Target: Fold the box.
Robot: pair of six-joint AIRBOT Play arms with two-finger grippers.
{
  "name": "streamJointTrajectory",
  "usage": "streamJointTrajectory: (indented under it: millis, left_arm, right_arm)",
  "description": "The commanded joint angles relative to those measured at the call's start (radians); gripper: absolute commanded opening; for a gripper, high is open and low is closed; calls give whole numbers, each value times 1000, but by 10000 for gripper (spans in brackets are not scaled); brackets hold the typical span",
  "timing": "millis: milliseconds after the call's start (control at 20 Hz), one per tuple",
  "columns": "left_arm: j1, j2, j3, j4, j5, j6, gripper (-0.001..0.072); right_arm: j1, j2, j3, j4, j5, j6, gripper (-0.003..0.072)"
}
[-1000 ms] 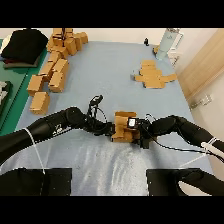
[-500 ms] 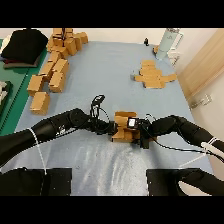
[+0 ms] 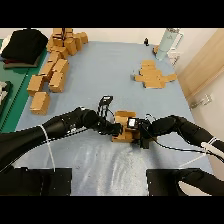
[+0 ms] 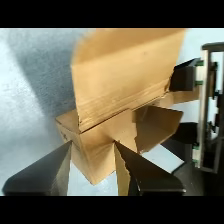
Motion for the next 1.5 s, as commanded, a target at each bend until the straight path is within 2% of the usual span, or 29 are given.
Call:
streamJointTrajectory:
  millis: [0,200,350,550,1200,1450]
  left_arm:
    - [-50,-30,80,246,-152,-246,430]
    - [-113,-69,186,383,-275,-378,430]
    - [-122,-73,248,426,-346,-430,429]
    - [-135,-89,262,426,-348,-468,430]
    - [-147,-247,292,403,-275,-475,430]
    - [-147,-258,294,402,-263,-472,429]
  right_arm:
    - [0,0,1,0,0,0,504]
    - [0,0,1,0,0,0,504]
    - [0,0,1,0,0,0,504]
    - [0,0,1,0,0,0,504]
    - [0,0,1,0,0,0,505]
    - [0,0,1,0,0,0,504]
